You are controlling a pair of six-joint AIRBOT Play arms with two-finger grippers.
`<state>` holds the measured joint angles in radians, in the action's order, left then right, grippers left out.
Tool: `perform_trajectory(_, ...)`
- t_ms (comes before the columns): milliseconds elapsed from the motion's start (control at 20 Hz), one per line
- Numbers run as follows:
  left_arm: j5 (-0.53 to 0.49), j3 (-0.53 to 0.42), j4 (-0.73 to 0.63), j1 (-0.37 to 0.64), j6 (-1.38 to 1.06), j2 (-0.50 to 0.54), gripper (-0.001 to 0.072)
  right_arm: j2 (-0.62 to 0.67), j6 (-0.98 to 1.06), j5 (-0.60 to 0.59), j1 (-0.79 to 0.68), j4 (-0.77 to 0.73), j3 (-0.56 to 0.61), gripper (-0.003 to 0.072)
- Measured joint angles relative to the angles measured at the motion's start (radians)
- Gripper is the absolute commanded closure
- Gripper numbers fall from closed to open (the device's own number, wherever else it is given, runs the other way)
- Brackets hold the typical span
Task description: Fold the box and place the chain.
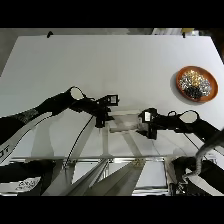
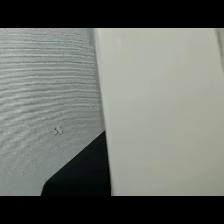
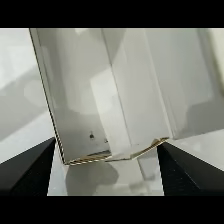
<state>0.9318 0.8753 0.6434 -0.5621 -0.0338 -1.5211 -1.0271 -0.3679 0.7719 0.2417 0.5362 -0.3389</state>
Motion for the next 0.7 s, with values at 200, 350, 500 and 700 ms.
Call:
perform_trajectory(200, 0.0, 0.0, 0.0, 0.0, 0.0, 0.0, 0.0699, -0.076, -0.035, 0.035, -0.005, -0.021, -0.023, -0.0004)
perform_trajectory(350, 0.0, 0.0, 0.0, 0.0, 0.0, 0.0, 0.0699, -0.117, -0.045, 0.051, -0.006, -0.027, -0.032, -0.0003)
perform_trajectory(500, 0.0, 0.0, 0.0, 0.0, 0.0, 0.0, 0.0699, -0.148, -0.048, 0.061, -0.006, -0.029, -0.042, -0.0003)
perform_trajectory(700, 0.0, 0.0, 0.0, 0.0, 0.0, 0.0, 0.0699, -0.163, -0.052, 0.07, -0.005, -0.027, -0.054, 0.0002)
